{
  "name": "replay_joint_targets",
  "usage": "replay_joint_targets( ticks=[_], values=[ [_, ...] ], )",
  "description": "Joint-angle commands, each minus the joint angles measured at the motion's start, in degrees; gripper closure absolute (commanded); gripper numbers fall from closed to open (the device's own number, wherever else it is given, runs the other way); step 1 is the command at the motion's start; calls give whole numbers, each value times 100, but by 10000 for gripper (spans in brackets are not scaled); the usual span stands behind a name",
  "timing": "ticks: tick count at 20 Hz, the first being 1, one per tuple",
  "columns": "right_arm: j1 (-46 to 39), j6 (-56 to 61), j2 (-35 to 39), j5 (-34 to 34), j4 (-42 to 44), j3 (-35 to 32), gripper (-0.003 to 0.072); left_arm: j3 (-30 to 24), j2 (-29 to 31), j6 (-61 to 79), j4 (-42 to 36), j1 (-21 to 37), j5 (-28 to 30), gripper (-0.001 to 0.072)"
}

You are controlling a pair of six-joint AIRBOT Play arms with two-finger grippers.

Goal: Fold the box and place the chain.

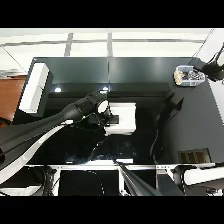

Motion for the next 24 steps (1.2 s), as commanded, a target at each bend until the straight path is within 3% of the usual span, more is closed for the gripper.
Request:
replay_joint_targets(
  ticks=[1, 3, 5, 14, 16, 17, 18, 24],
  values=[
    [-238, -52, -1480, 1045, 323, 1878, -34, 2, 0, 11, 2, 0, -2, 682],
    [-238, -57, -1982, 1355, 352, 2481, -34, 2, 0, 11, 2, 0, -4, 682],
    [-240, -96, -2170, 1355, 341, 2568, 95, 2, 0, 13, 2, 0, -4, 682],
    [-240, -293, -2441, 960, -81, 2568, 99, 2, 0, 13, 0, 0, -2, 682],
    [-240, -297, -2476, 1005, -72, 2566, 296, 2, 0, 13, 0, 0, -2, 682],
    [-238, -413, -2446, 1047, -70, 2568, 599, 2, 0, 11, 0, 0, -4, 682],
    [-238, -590, -2374, 1054, -72, 2568, 668, 2, 0, 11, -2, 0, -4, 682],
    [-234, -1832, -1093, 1276, -109, 2568, 669, 2, 0, 11, -24, 0, -11, 682]
  ],
)
